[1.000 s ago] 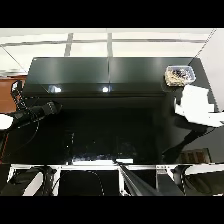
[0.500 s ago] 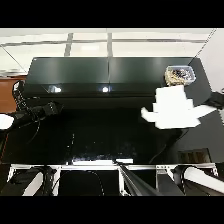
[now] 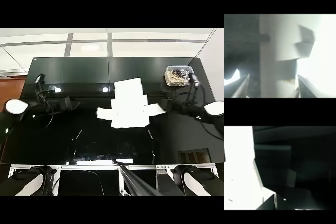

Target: Fold the box and place the chain.

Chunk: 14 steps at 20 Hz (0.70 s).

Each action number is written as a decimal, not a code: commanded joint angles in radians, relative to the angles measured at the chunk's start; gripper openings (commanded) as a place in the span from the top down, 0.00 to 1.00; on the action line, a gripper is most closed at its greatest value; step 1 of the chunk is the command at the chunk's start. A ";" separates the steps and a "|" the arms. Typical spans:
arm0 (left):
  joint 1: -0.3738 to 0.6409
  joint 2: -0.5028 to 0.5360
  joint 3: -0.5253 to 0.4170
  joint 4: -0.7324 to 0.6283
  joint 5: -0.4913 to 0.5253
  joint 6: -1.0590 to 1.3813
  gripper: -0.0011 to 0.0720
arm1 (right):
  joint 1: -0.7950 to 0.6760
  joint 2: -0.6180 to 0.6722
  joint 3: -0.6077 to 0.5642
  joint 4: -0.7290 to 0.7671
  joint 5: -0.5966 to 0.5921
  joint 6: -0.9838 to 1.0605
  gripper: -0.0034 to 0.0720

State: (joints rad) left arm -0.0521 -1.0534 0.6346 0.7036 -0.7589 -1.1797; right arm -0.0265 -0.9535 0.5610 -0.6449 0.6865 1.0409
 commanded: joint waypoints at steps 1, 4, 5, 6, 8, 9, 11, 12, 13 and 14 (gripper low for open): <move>-0.010 -0.231 0.163 -0.074 -0.239 0.095 0.02 | 0.144 0.012 -0.056 0.038 -0.134 0.002 0.94; -0.010 -0.391 0.245 -0.246 -0.366 0.242 0.02 | 0.148 0.008 -0.057 0.039 -0.110 0.002 0.94; -0.014 -0.436 0.265 -0.321 -0.387 0.299 0.02 | 0.149 0.008 -0.057 0.039 -0.101 0.002 0.94; -0.021 -0.473 0.287 -0.372 -0.407 0.352 0.02 | 0.151 0.008 -0.057 0.039 -0.090 0.001 0.94; -0.056 -0.549 0.359 -0.367 -0.440 0.381 0.02 | 0.162 0.008 -0.057 0.039 -0.077 0.000 0.94; -0.081 -0.586 0.406 -0.338 -0.455 0.380 0.02 | 0.172 0.008 -0.057 0.039 -0.077 0.001 0.94; -0.134 -0.653 0.494 -0.272 -0.465 0.356 0.02 | 0.195 0.008 -0.057 0.039 -0.077 -0.001 0.94; -0.154 -0.682 0.534 -0.230 -0.470 0.332 0.02 | 0.207 0.008 -0.057 0.039 -0.077 -0.001 0.94; -0.170 -0.712 0.573 -0.181 -0.482 0.303 0.02 | 0.217 0.008 -0.057 0.039 -0.077 -0.001 0.94; -0.182 -0.733 0.600 -0.139 -0.496 0.279 0.02 | 0.227 0.008 -0.057 0.039 -0.077 -0.001 0.94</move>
State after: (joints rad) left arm -0.1875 -1.7042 1.1358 0.4614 -1.2072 -0.8593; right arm 0.1722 -0.9466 0.5045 -0.6075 0.6079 1.0409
